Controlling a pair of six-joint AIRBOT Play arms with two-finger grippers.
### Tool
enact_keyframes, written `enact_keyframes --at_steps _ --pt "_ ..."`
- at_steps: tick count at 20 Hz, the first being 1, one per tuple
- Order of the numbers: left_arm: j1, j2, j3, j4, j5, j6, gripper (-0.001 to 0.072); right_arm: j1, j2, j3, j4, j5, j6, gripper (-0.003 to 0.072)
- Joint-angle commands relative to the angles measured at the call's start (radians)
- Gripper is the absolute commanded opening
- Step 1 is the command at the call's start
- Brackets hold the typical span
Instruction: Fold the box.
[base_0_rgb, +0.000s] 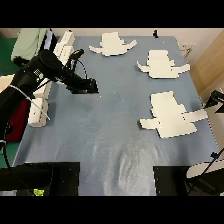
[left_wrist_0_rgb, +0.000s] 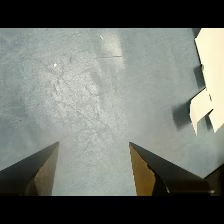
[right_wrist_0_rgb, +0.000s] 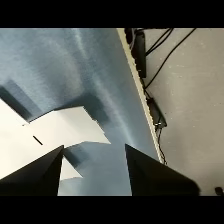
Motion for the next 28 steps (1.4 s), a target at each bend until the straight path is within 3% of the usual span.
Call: enact_keyframes --at_steps 1,6,9,10,11,12,13,15,16,21,25,28 --pt "0.0 -0.001 0.001 0.0 -0.03 -0.06 0.0654 -0.052 -0.085 -0.004 0.105 0.005 -0.13 0.0581" --pt "0.0 -0.001 0.001 0.0 -0.056 -0.061 0.0654 -0.052 -0.144 -0.004 0.143 0.027 -0.172 0.0566" --pt "0.0 -0.001 0.001 0.0 -0.055 -0.055 0.0654 -0.051 -0.139 -0.004 0.325 0.125 -0.225 0.0231" --pt "0.001 -0.001 0.001 0.0 -0.056 -0.048 0.0653 -0.048 -0.139 -0.004 0.391 0.17 -0.225 0.0039" --pt "0.0 -0.001 0.001 0.0 -0.059 -0.048 0.0638 -0.035 -0.139 -0.006 0.447 0.208 -0.221 0.0004" --pt "0.0 -0.001 0.001 0.0 -0.067 -0.048 0.0481 -0.016 -0.132 -0.017 0.481 0.228 -0.218 0.0003" --pt "0.001 -0.001 0.001 0.001 -0.083 -0.043 0.0265 0.008 -0.115 -0.039 0.495 0.227 -0.217 0.0003" --pt "0.002 -0.001 0.001 0.008 -0.12 -0.021 0.005 0.069 -0.065 -0.105 0.496 0.199 -0.188 0.0002" --pt "0.003 -0.001 0.001 0.011 -0.136 -0.015 0.0016 0.106 -0.031 -0.149 0.495 0.172 -0.157 0.0003" --pt "0.012 0.073 -0.026 0.011 -0.176 0.022 0.0015 0.286 0.249 -0.451 0.487 -0.037 -0.071 0.0002" --pt "0.046 0.241 -0.206 -0.015 -0.187 0.038 0.0015 0.403 0.529 -0.715 0.453 -0.229 0.034 0.0" --pt "0.076 0.288 -0.321 -0.113 -0.222 0.106 0.0015 0.476 0.652 -0.837 0.443 -0.29 0.111 0.0001"
